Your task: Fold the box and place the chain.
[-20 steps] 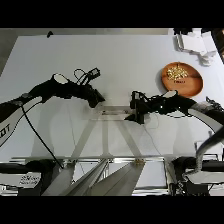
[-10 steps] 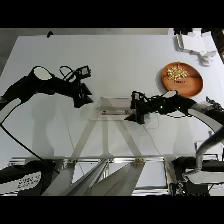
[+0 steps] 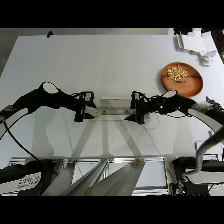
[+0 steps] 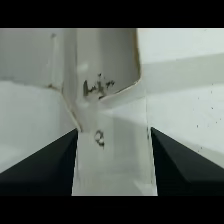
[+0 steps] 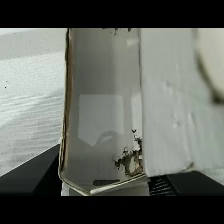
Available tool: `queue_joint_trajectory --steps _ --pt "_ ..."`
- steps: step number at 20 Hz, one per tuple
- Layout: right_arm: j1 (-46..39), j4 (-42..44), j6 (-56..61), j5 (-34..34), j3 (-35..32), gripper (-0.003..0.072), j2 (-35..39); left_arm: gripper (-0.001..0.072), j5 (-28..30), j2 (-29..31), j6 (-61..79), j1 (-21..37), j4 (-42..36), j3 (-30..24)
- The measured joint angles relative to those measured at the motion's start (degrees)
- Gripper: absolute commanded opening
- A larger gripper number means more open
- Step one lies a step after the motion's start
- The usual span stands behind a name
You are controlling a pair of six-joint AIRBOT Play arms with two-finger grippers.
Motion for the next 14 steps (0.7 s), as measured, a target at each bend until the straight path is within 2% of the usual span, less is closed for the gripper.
queue_joint_trajectory --steps 1,5,6,8,14 --pt "0.00 0.00 0.00 0.02 0.02 0.0448 0.00 0.0398 0.26 -0.28 1.68 -0.33 -1.05 -0.28" --pt "0.00 -0.04 0.00 0.04 0.00 0.0448 0.00 0.0397 0.57 -0.81 5.33 -1.29 -3.28 -0.81" --pt "0.00 -0.04 0.00 0.02 0.00 0.0448 0.00 0.0368 0.70 -0.85 6.23 -1.44 -3.41 -0.85" --pt "0.00 -0.07 -0.02 0.09 0.00 0.0448 0.00 0.0160 1.18 -0.94 7.93 -1.66 -3.82 -0.92" --pt "0.00 0.02 0.00 -0.04 0.00 0.0448 0.00 0.0138 2.93 -1.18 10.45 -1.90 -5.25 -0.96"
